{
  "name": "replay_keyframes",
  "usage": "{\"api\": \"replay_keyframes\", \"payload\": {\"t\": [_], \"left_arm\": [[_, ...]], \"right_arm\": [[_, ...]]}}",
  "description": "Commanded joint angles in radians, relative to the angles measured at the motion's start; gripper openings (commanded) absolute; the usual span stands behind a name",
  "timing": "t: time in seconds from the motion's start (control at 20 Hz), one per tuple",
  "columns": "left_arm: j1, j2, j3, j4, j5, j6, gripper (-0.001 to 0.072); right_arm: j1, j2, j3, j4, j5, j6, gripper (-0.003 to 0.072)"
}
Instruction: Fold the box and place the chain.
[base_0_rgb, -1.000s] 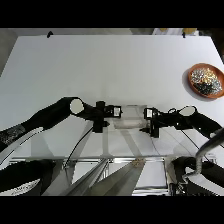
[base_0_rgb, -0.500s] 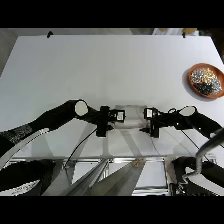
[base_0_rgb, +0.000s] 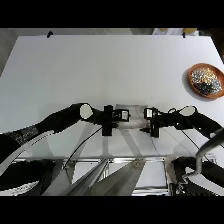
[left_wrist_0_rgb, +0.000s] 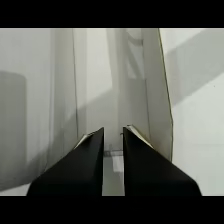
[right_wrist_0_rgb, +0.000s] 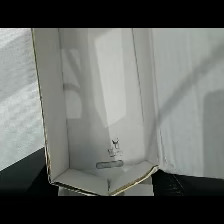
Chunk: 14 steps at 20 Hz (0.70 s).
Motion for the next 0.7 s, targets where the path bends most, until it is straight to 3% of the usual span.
{"api": "replay_keyframes", "payload": {"t": [0.0, 0.05, 0.1, 0.15, 0.3, 0.4, 0.55, 0.65], "left_arm": [[-0.022, -0.013, 0.000, -0.040, 0.027, 0.000, 0.0155], [-0.022, -0.012, 0.000, -0.043, 0.028, -0.001, 0.0160], [-0.021, -0.011, 0.000, -0.042, 0.026, -0.001, 0.0223], [-0.021, -0.009, 0.000, -0.042, 0.025, -0.002, 0.0335], [-0.021, 0.009, 0.000, -0.031, 0.021, -0.063, 0.0365], [-0.019, 0.040, 0.000, 0.019, 0.008, -0.148, 0.0291], [-0.002, 0.118, 0.000, 0.146, -0.059, -0.338, 0.0002], [0.009, 0.201, 0.000, 0.240, -0.121, -0.587, 0.0004]], "right_arm": [[0.000, 0.000, 0.000, 0.001, 0.000, 0.004, 0.0330], [0.000, 0.000, 0.000, 0.001, 0.000, 0.004, 0.0330], [0.000, 0.000, 0.000, 0.001, 0.000, 0.004, 0.0330], [0.000, 0.000, 0.000, 0.001, 0.000, 0.004, 0.0330], [0.000, 0.000, 0.000, 0.001, 0.000, 0.004, 0.0330], [0.000, 0.000, 0.000, 0.001, 0.000, 0.004, 0.0330], [0.000, 0.000, 0.000, 0.001, 0.000, 0.004, 0.0330], [0.000, 0.000, 0.000, 0.001, 0.000, 0.004, 0.0330]]}}
